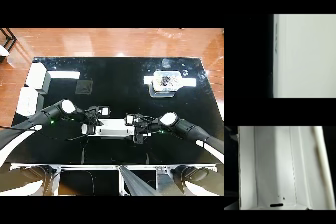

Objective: Fold the box and place the chain.

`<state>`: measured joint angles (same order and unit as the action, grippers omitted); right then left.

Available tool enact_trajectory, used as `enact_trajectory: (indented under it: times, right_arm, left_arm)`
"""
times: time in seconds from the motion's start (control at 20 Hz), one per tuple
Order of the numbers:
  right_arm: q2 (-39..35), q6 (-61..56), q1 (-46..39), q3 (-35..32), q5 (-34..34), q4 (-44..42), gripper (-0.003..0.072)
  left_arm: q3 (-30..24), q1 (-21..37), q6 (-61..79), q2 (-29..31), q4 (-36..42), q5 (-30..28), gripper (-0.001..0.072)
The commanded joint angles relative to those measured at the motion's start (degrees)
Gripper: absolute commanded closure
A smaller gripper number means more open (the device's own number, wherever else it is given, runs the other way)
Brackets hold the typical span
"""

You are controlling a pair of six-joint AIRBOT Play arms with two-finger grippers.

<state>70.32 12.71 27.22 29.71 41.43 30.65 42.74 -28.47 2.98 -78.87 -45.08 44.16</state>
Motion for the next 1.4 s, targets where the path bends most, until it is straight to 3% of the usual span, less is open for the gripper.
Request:
enact_trajectory:
  times: [0.0, 0.45, 0.5, 0.55, 1.35]
  right_arm:
    - [0.55, 0.42, 0.9, 0.04, -0.83, -0.59, -0.0014]
    - [0.55, 0.37, 1.09, 0.04, -1.2, -0.42, -0.0002]
    - [0.55, 0.37, 1.09, 0.04, -1.18, -0.44, 0.0117]
    - [0.55, 0.37, 1.09, 0.04, -1.2, -0.44, 0.0149]
    - [0.55, -0.66, 1.09, 0.02, -1.53, -0.07, 0.0148]
  left_arm:
    - [0.04, -0.02, -0.04, 0.02, -0.07, 0.02, 0.069]
    - [0.04, -0.11, -0.04, 0.04, -0.07, 0.04, 0.0691]
    - [0.04, -0.11, -0.04, 0.04, -0.07, 0.04, 0.0691]
    - [0.04, -0.11, -0.04, 0.04, -0.07, 0.07, 0.069]
    - [0.04, -0.09, -0.02, 0.04, -0.07, 1.55, 0.069]
